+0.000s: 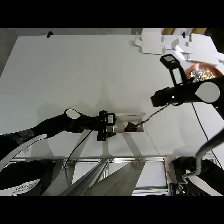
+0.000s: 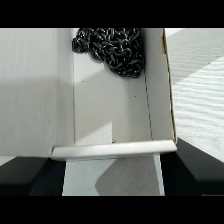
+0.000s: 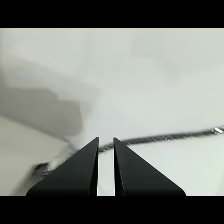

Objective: Fold the box and place the chain.

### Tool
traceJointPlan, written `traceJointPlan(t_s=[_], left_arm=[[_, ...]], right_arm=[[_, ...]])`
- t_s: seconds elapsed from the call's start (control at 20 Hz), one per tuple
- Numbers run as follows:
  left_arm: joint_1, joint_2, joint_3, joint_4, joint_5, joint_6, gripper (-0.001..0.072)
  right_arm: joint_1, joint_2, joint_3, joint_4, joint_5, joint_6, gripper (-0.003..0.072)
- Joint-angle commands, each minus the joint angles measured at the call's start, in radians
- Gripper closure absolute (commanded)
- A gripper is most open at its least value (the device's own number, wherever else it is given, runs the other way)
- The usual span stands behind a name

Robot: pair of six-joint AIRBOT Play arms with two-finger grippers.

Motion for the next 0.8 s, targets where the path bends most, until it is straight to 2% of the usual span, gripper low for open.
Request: traceJointPlan(t_s=[0.0,0.05,0.15,0.2,0.35,0.75], left_arm=[[0.0,0.0,0.0,0.0,0.0,0.0,0.0575],[0.0,0.0,0.0,0.0,0.0,0.0,0.0575],[0.0,0.0,0.0,0.0,0.0,0.0,0.0575],[0.0,0.0,0.0,0.0,0.0,0.0,0.0575],[0.0,0.0,0.0,0.0,0.0,0.0,0.0575],[0.0,0.0,0.0,0.0,0.0,0.0,0.0575]], right_arm=[[-0.155,-0.085,-0.073,-0.077,-0.051,0.022,0.0585],[-0.178,-0.113,-0.106,-0.077,-0.093,0.032,0.0564],[-0.203,-0.169,-0.158,-0.077,-0.156,0.043,0.0435],[-0.204,-0.194,-0.173,-0.077,-0.18,0.043,0.0413],[-0.204,-0.243,-0.179,-0.072,-0.216,0.043,0.0412],[-0.204,-0.244,-0.179,-0.073,-0.261,0.044,0.0413]])
